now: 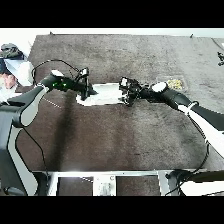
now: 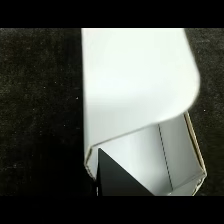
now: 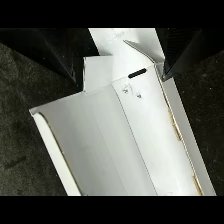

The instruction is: Fold the box and place the chain.

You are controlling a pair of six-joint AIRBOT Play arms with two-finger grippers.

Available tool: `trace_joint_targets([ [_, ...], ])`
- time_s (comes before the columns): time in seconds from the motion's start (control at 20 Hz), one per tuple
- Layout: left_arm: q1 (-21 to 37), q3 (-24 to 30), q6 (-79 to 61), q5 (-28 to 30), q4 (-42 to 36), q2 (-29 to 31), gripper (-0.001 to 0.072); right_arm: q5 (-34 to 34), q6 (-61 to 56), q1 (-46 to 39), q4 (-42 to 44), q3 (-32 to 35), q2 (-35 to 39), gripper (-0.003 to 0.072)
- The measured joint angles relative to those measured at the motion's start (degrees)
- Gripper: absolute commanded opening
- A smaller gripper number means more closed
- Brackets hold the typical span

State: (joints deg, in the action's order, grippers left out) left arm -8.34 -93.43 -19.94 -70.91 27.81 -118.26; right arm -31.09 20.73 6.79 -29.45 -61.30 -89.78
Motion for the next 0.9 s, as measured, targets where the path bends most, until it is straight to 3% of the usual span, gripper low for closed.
trace_joint_targets([
  [0.3,0.0,0.0,0.0,0.0,0.0,0.0,0.0012,-4.2,1.7,-2.1,0.5,-3.7,-3.0,0.0592],
  [0.9,0.0,0.0,0.0,0.0,0.0,0.0,0.0012,-19.8,-0.3,-5.6,-2.6,-17.5,-14.0,0.0591],
])
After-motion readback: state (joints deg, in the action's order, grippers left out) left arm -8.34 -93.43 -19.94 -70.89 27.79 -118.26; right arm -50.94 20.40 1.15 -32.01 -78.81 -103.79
